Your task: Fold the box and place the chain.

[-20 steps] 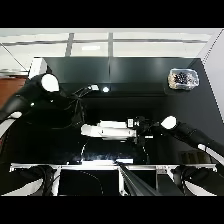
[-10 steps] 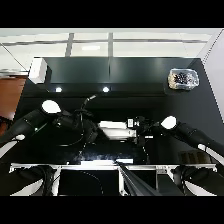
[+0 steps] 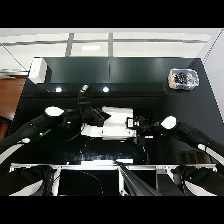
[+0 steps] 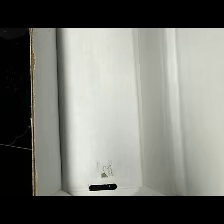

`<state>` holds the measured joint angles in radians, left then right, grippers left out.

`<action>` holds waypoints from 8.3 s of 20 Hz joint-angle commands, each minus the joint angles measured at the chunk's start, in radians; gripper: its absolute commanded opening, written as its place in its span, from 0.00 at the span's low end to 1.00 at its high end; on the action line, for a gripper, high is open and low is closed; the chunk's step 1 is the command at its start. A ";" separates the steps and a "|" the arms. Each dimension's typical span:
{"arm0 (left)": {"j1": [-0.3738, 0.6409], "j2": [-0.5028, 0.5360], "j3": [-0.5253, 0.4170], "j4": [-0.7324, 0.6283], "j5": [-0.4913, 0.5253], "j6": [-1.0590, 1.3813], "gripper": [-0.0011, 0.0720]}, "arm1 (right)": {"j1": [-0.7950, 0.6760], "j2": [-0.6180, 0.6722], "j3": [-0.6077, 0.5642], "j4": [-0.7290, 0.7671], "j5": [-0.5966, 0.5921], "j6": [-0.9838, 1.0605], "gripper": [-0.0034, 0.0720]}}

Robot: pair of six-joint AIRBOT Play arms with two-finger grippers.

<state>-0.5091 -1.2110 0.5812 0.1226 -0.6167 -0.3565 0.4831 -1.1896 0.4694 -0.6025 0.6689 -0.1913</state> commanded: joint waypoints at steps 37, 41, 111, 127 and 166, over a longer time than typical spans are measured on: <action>0.032 0.008 0.049 0.792 -0.313 0.330 0.85 | 0.001 0.000 0.000 0.000 0.000 0.000 0.81; 0.028 -0.002 0.049 0.773 -0.254 0.330 0.85 | 0.001 0.000 0.000 0.000 0.000 0.000 0.81; 0.401 -0.037 -0.184 0.394 -0.333 -0.572 0.06 | 0.001 0.000 0.000 0.000 -0.011 0.000 0.81; 0.273 -0.033 0.040 0.494 -0.492 -0.575 0.94 | 0.001 0.000 0.000 0.000 -0.016 0.000 0.81; 0.585 0.245 0.068 0.899 -0.604 -0.884 0.06 | 0.001 0.000 0.000 0.000 -0.023 0.000 0.81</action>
<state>-0.0280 -0.9878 0.7174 0.9989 -1.2720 -1.2316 0.4835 -1.1896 0.4694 -0.6025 0.6453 -0.1917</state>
